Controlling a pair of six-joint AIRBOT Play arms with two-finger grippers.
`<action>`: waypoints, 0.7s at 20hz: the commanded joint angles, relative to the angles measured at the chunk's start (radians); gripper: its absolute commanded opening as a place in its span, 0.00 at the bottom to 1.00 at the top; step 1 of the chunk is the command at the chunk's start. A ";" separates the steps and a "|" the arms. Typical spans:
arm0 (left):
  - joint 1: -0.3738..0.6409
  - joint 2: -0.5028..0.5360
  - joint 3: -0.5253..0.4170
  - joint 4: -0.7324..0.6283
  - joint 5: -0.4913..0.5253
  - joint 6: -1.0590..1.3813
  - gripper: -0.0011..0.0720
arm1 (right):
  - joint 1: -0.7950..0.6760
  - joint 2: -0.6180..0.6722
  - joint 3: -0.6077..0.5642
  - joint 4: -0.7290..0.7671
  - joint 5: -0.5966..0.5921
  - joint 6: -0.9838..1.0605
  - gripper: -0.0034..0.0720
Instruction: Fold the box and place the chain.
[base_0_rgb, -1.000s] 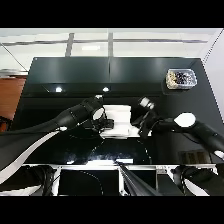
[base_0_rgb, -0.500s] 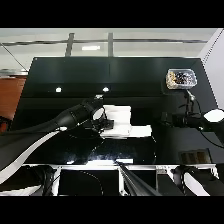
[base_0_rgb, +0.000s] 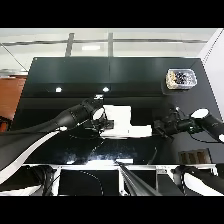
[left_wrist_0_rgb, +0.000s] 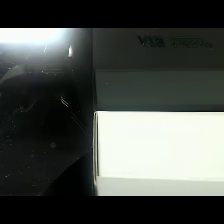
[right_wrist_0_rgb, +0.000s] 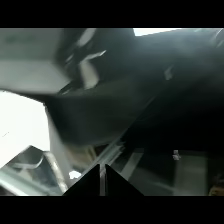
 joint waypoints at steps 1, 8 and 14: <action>0.000 0.000 0.001 -0.005 0.000 0.000 0.05 | 0.104 -0.031 0.000 0.167 -0.030 -0.079 0.16; 0.001 0.000 0.001 -0.004 0.000 0.000 0.05 | 0.117 -0.029 0.072 0.178 0.101 -0.182 0.98; 0.000 0.000 0.001 -0.004 0.000 0.000 0.05 | 0.189 -0.029 0.090 0.200 0.046 -0.136 0.98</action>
